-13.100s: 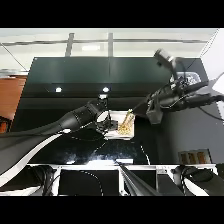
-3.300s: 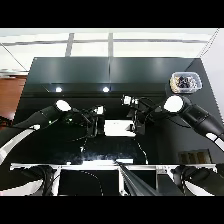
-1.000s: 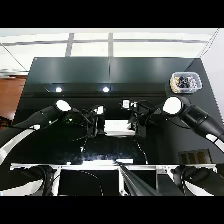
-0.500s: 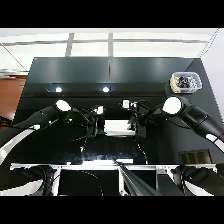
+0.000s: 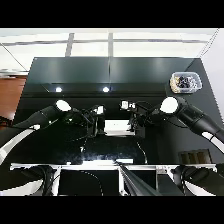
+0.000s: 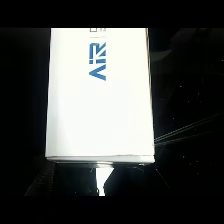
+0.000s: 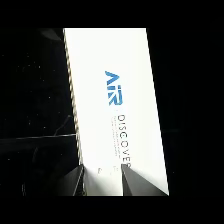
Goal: Fold the box and place the chain.
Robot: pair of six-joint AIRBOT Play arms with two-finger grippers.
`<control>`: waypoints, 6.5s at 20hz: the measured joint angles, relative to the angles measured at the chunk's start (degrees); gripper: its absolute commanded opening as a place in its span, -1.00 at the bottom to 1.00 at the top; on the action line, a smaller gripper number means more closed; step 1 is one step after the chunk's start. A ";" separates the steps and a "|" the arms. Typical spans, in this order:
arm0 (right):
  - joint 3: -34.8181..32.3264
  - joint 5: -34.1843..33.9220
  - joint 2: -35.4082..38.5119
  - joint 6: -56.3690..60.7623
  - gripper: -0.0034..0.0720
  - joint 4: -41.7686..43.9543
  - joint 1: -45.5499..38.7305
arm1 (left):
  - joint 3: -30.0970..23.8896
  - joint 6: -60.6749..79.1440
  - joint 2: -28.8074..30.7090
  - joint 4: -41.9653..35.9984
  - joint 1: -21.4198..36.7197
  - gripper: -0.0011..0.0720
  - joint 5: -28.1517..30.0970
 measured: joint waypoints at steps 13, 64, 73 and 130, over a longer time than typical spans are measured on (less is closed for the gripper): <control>-1.60 6.93 5.75 21.44 -0.88 4.22 -6.25 | 0.00 0.11 0.00 0.00 0.00 0.25 0.04; -2.64 22.38 17.59 34.16 -0.87 18.64 -40.59 | 9.66 -21.92 7.63 13.75 -2.27 0.96 -7.74; -2.64 19.67 17.94 33.86 -0.87 17.05 -41.68 | 15.58 -26.36 -1.09 11.17 -13.57 0.95 -2.16; -2.91 16.13 17.94 31.69 -0.87 18.45 -41.70 | 21.62 -62.07 2.45 35.65 23.34 -0.15 5.27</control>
